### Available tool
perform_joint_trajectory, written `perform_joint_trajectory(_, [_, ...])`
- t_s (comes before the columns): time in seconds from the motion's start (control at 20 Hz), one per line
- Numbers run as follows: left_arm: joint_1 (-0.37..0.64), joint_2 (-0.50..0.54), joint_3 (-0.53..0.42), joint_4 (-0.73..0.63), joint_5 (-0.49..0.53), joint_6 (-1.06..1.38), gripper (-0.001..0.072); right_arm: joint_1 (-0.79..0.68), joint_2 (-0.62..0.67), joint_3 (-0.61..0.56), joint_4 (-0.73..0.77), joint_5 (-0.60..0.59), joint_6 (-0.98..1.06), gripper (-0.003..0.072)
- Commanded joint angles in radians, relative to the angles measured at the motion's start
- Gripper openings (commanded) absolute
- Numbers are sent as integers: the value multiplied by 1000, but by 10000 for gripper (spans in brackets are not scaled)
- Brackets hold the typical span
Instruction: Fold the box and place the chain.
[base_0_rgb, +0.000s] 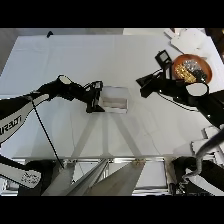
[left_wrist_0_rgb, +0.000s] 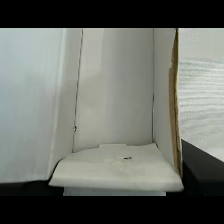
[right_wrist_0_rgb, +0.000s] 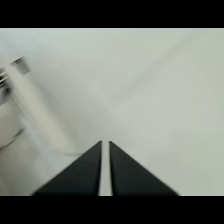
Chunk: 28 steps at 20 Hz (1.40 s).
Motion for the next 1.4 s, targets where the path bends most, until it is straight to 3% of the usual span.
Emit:
perform_joint_trajectory(0.0, [0,-1,0,0,0,0,380,-59,13,30,-119,-193,223,348])
perform_joint_trajectory(0.25, [0,-1,0,0,0,0,380,-334,13,48,-219,-79,382,346])
perform_joint_trajectory(0.5, [0,-1,0,0,0,0,380,-550,-13,124,-520,74,592,340])
perform_joint_trajectory(0.7, [0,-1,0,0,0,0,380,-577,-93,203,-722,170,682,341])
perform_joint_trajectory(0.95, [0,-1,0,0,0,0,380,-576,-270,379,-722,268,687,348])
perform_joint_trajectory(1.15, [0,-1,0,0,0,0,380,-576,-410,512,-783,280,687,419])
perform_joint_trajectory(1.35, [0,-1,0,0,0,0,380,-576,-533,568,-795,305,727,436])
